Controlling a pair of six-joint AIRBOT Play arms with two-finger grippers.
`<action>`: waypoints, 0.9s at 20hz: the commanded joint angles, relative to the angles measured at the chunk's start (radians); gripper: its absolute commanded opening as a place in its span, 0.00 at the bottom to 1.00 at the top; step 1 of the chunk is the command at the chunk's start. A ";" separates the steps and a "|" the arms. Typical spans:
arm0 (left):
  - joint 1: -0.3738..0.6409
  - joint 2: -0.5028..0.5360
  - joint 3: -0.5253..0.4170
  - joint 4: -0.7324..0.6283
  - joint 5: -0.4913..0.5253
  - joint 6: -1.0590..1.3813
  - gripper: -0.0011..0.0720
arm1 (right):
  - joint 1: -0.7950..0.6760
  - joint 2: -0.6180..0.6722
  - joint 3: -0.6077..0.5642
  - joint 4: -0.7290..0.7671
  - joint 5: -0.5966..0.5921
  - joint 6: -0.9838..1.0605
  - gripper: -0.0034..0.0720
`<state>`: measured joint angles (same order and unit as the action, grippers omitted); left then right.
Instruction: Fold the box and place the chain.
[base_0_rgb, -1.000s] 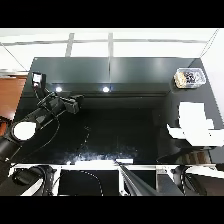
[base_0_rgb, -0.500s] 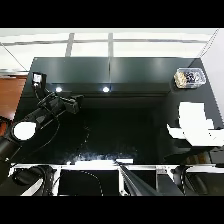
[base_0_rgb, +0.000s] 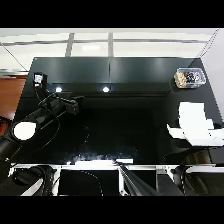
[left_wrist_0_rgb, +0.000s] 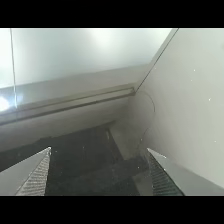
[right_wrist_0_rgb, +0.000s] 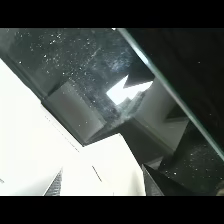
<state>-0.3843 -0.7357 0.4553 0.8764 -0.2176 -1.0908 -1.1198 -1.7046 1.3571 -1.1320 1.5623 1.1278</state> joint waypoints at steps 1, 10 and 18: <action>0.000 -0.001 0.000 0.000 -0.005 0.001 0.98 | 0.027 -0.005 -0.018 -0.033 0.001 -0.006 0.76; 0.000 -0.001 0.000 0.000 -0.008 0.002 0.97 | 0.036 -0.008 -0.054 -0.039 0.071 -0.018 0.11; 0.001 -0.001 0.000 0.002 0.004 0.010 0.97 | 0.075 0.026 -0.088 0.193 0.093 -0.018 0.07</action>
<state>-0.3843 -0.7357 0.4557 0.8764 -0.2203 -1.0878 -1.0679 -1.6947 1.2881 -1.0405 1.6497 1.1107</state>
